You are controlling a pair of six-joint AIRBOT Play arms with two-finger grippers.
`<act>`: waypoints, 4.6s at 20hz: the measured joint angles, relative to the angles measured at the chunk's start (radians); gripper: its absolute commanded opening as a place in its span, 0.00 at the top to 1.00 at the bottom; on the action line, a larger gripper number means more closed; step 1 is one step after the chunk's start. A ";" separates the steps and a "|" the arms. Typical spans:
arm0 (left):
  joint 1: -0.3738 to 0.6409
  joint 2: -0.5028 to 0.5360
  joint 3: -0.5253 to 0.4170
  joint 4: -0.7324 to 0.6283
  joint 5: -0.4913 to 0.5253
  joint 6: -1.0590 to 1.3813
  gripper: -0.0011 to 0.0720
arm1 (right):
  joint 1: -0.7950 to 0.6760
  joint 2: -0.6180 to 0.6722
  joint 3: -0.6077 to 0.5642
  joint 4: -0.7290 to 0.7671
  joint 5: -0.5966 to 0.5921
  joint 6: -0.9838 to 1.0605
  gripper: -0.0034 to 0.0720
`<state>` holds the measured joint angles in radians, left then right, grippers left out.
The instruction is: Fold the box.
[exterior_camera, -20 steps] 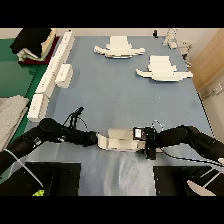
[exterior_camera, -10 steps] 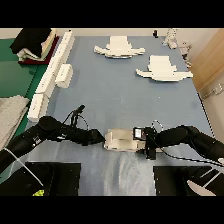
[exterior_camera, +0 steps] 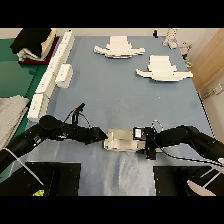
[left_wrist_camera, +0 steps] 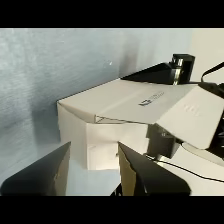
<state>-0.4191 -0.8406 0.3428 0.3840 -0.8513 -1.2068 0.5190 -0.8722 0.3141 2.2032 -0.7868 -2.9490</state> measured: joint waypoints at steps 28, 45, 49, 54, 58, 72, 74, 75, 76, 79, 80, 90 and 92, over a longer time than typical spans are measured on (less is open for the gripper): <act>-0.556 -0.290 0.437 0.889 -0.058 -1.113 0.41 | 0.000 0.000 0.000 0.000 0.000 0.000 0.22; -0.684 -0.538 0.661 1.133 -0.268 -1.273 0.55 | 0.000 0.000 0.000 0.000 0.000 0.000 0.22; -0.685 -0.556 0.665 1.140 -0.283 -1.277 0.97 | 0.000 0.000 0.000 0.000 0.000 0.000 0.22; -0.688 -0.561 0.666 1.142 -0.286 -1.283 0.97 | 0.000 0.000 0.000 0.000 -0.001 0.001 0.22; -0.694 -0.562 0.666 1.142 -0.285 -1.289 0.94 | 0.000 0.000 0.000 0.000 -0.001 0.000 0.22; -0.699 -0.540 0.706 1.131 -0.322 -1.266 0.13 | 0.000 0.000 0.000 0.000 0.000 0.000 0.22; -0.699 -0.511 0.734 1.149 -0.381 -1.245 0.13 | 0.000 0.000 0.000 0.000 0.000 0.000 0.22; -0.699 -0.494 0.745 1.160 -0.418 -1.238 0.12 | 0.000 0.000 0.000 0.000 0.000 0.000 0.22; -0.699 -0.475 0.755 1.168 -0.456 -1.229 0.12 | 0.000 0.000 0.000 0.000 0.000 0.000 0.22; -0.700 -0.423 0.769 1.182 -0.548 -1.203 0.57 | 0.000 0.000 0.000 0.000 0.000 0.000 0.22; -0.704 -0.410 0.772 1.181 -0.568 -1.189 0.95 | 0.000 0.000 0.000 0.000 0.000 0.000 0.22; -0.658 -0.329 0.728 1.135 -0.564 -0.755 0.97 | 0.000 0.000 0.000 0.000 0.000 0.000 0.22; -0.586 -0.262 0.653 1.051 -0.505 -0.581 0.97 | 0.000 0.000 0.000 0.000 0.000 0.000 0.22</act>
<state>-1.0046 -1.1027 0.9958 1.4345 -1.3567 -1.7874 0.5190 -0.8722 0.3141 2.2032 -0.7868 -2.9490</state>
